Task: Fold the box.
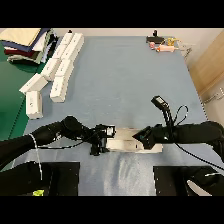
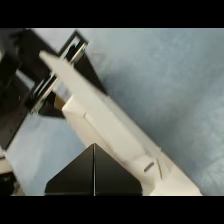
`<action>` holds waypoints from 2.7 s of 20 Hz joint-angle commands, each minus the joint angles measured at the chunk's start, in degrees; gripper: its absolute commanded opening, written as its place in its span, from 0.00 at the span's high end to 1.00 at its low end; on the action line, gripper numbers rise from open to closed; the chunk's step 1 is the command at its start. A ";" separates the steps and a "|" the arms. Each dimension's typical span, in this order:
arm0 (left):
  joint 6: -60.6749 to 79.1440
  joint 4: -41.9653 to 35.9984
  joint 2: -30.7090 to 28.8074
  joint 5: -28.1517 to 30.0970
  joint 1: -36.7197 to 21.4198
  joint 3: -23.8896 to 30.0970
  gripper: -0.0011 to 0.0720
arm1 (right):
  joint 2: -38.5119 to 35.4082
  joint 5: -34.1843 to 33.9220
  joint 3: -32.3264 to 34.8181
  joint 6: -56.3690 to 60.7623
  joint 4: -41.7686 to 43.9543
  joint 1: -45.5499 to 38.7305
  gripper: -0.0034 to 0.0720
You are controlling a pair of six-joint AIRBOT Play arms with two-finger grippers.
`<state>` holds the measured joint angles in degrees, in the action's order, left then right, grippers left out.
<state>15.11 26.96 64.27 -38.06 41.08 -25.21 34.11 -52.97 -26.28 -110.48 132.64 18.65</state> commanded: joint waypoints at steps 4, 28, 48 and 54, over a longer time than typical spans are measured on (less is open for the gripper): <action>0.02 0.00 -0.04 0.02 0.02 0.00 0.29 | 10.58 11.82 -2.25 -0.92 1.90 0.02 0.95; 0.02 0.00 -0.04 0.02 0.02 0.00 0.29 | 23.65 12.24 -3.54 -9.18 1.53 0.00 0.95; 0.02 0.00 -0.04 0.02 0.02 0.00 0.29 | -0.68 -10.27 4.07 -31.85 -20.83 1.20 0.08; 0.02 0.00 -0.02 0.00 0.02 0.00 0.29 | 5.73 2.97 5.40 -37.73 -24.87 6.14 0.09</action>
<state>15.11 26.94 64.27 -38.06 41.08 -25.21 37.19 -55.77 -21.52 -144.75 109.65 23.51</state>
